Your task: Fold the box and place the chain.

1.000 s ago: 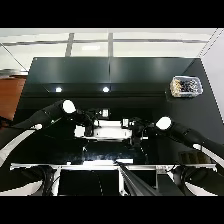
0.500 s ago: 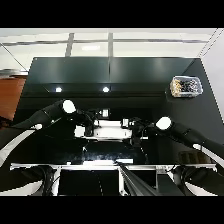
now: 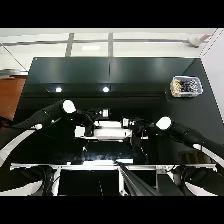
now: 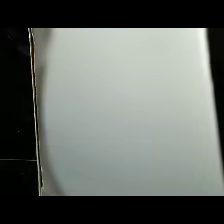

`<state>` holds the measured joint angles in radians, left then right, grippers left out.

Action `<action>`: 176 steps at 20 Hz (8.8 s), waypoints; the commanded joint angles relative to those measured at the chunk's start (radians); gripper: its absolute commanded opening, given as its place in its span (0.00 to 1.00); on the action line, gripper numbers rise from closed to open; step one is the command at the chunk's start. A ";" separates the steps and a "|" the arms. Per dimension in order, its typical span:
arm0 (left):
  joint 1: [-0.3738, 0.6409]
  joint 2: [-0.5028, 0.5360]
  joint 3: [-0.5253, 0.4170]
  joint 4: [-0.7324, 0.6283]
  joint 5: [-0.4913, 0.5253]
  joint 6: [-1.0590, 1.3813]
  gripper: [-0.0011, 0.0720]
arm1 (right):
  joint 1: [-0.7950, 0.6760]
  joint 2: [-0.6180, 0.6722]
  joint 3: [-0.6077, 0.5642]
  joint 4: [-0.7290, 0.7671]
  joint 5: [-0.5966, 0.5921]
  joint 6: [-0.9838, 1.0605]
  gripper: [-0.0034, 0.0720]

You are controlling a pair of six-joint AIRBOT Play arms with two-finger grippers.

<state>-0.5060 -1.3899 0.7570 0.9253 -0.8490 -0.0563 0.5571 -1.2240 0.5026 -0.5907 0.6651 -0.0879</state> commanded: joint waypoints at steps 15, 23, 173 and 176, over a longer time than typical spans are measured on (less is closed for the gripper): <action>0.182 0.226 0.049 0.140 -0.150 -0.286 0.86 | 0.000 -0.001 0.000 0.005 -0.003 0.002 0.78; 0.350 0.373 0.046 0.120 -0.549 -0.636 0.05 | 0.000 -0.001 0.000 0.003 -0.003 0.002 0.78; 0.829 0.410 -0.306 -0.006 -0.292 -1.144 0.06 | 0.000 -0.001 0.000 0.003 -0.003 0.002 0.78; 0.827 0.386 -0.392 -0.134 -0.260 -1.094 0.06 | 0.000 -0.001 0.000 0.003 -0.003 0.002 0.78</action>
<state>0.2829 -0.9890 0.4393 0.8913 -1.1473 -1.0634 0.5571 -1.2251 0.5026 -0.5877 0.6617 -0.0860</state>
